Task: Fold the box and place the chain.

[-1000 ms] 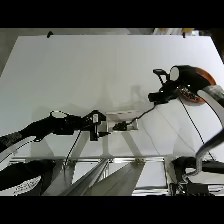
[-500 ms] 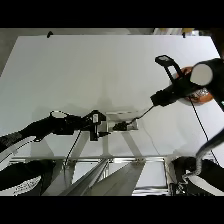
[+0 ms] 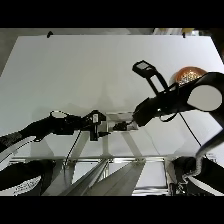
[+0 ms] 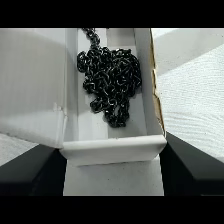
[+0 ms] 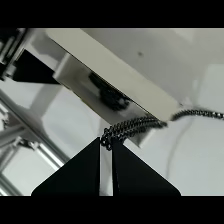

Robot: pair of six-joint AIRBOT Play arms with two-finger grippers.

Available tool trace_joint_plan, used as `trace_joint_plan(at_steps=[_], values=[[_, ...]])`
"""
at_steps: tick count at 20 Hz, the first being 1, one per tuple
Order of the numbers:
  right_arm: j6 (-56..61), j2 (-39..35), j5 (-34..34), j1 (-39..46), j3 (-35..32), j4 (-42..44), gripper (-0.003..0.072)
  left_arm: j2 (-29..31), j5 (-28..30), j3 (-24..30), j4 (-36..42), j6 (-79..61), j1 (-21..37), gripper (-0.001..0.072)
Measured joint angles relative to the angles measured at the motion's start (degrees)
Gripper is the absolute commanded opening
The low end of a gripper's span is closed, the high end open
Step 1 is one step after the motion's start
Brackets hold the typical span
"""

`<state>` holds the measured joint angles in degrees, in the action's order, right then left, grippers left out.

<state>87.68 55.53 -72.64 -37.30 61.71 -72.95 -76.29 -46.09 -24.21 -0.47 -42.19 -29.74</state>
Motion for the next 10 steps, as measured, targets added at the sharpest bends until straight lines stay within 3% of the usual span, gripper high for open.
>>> trace_joint_plan(at_steps=[5,10], values=[[0.83,-0.11,6.84,-4.79,0.00,1.73,0.0017,0.00,0.00,0.00,0.00,0.00,0.00,0.0203],[0.96,0.50,9.38,-6.16,-0.39,2.38,0.0018,0.00,-0.02,0.00,0.00,0.00,0.00,0.0203]])
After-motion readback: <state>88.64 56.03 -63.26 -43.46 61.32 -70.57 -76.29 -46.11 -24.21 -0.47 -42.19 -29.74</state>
